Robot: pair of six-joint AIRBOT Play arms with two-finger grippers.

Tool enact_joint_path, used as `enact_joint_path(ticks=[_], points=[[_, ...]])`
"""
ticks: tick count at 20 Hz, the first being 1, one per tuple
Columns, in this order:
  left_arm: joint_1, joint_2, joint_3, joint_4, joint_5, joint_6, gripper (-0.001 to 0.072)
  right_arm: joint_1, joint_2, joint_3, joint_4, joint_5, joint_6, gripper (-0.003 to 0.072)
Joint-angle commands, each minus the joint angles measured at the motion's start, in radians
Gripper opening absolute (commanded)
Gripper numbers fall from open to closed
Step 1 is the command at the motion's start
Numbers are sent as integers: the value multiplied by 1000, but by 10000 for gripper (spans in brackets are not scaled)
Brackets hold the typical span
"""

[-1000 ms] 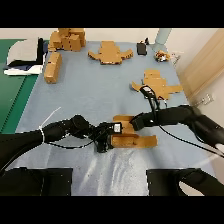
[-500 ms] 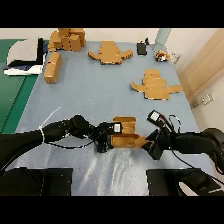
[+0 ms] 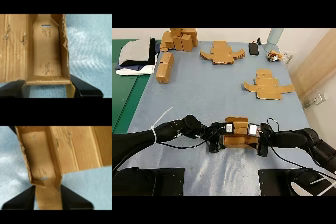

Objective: Fold the box.

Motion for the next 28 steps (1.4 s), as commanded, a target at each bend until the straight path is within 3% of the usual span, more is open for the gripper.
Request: enact_joint_path(ticks=[1,2,8,9,10,11,15,16,17,18,21,25,27,28], points=[[0,-1,0,0,0,0,461,44,-32,-3,64,45,-114,227],[0,-1,0,0,0,0,461,58,-34,-3,63,47,-114,154],[0,-1,0,0,0,0,461,64,-63,-3,69,134,-114,166],[0,-1,0,0,0,0,461,64,-63,-3,82,129,-114,264],[0,-1,0,0,0,0,461,64,-63,-3,98,128,-114,484],[0,-1,0,0,0,0,461,64,-63,-3,110,124,-111,580],[0,-1,0,0,0,0,461,64,-63,-3,132,108,-88,607],[0,-1,0,0,0,0,461,64,-62,-3,126,106,-43,593],[0,-1,0,0,0,0,461,63,-60,0,93,103,58,518],[0,-1,0,0,0,0,461,61,-50,14,12,74,196,416],[0,-1,0,0,0,0,461,61,9,107,-399,-111,813,6],[0,-1,0,0,0,0,461,53,89,211,-840,-388,1366,7],[0,-1,0,0,0,0,461,10,100,191,-1015,-410,1590,7],[0,-1,0,0,0,0,461,-27,90,172,-1019,-399,1664,6]])
